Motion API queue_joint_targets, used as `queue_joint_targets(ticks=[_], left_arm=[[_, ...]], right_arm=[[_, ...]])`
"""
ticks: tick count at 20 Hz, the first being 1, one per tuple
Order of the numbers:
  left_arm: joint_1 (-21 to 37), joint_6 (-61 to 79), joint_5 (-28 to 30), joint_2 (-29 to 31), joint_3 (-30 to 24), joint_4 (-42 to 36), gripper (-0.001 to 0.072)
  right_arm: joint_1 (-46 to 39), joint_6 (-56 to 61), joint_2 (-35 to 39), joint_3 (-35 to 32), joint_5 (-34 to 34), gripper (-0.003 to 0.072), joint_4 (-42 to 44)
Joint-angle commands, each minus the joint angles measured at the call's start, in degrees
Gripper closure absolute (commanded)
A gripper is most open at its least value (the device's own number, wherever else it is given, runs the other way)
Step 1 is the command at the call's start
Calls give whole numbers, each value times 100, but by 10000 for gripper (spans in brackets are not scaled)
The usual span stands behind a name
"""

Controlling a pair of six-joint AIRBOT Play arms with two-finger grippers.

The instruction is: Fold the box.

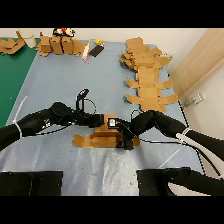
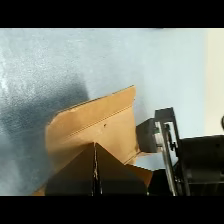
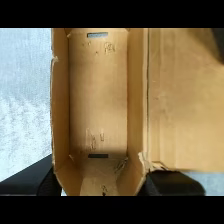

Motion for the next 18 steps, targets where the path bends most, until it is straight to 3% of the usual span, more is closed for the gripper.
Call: queue_joint_targets(ticks=[1,8,12,16,18], left_arm=[[22,2,-72,-234,52,199,700],[28,4,-278,-328,118,219,700],[361,459,-496,-151,227,216,700],[1241,1351,-1528,505,223,223,700],[1703,2710,-2332,894,212,227,700]], right_arm=[[-2,0,0,0,0,146,2],[-2,0,0,0,0,146,2],[-4,0,0,0,0,146,2],[-4,0,0,0,0,145,2],[-4,0,0,0,0,146,2]])
